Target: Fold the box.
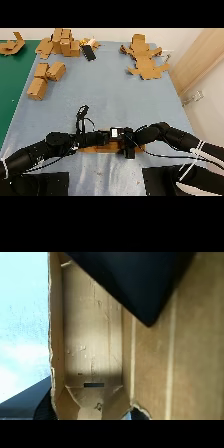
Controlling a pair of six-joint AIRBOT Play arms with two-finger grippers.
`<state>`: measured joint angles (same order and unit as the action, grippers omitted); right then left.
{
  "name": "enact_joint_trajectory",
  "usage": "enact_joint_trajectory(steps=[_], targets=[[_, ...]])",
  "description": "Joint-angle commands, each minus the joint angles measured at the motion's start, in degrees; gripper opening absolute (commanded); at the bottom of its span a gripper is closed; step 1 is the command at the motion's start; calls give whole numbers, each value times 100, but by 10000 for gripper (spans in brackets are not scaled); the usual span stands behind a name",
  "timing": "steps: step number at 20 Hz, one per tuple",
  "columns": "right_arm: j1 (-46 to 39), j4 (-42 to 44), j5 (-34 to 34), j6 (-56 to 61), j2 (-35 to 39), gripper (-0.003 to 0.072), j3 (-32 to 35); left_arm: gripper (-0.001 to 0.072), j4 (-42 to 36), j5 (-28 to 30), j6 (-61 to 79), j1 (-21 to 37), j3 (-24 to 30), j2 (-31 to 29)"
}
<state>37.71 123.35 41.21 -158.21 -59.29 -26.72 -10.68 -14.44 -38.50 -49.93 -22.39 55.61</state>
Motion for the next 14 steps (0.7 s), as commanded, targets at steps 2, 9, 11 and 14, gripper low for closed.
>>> enact_joint_trajectory(steps=[2, 9, 11, 14], targets=[[-20, -11, 4, 181, -4, 562, 2, 8, -9, -9, 35, 76, -4, 0], [-11, -11, 46, 179, -39, 562, 2, 8, -72, -52, -94, 579, -4, 7], [-7, -13, 59, 177, -39, 562, 2, 8, -177, -103, -90, 680, -4, 7], [-9, -17, 90, 177, -42, 562, 2, 8, -219, -487, -90, 680, -4, 4]])
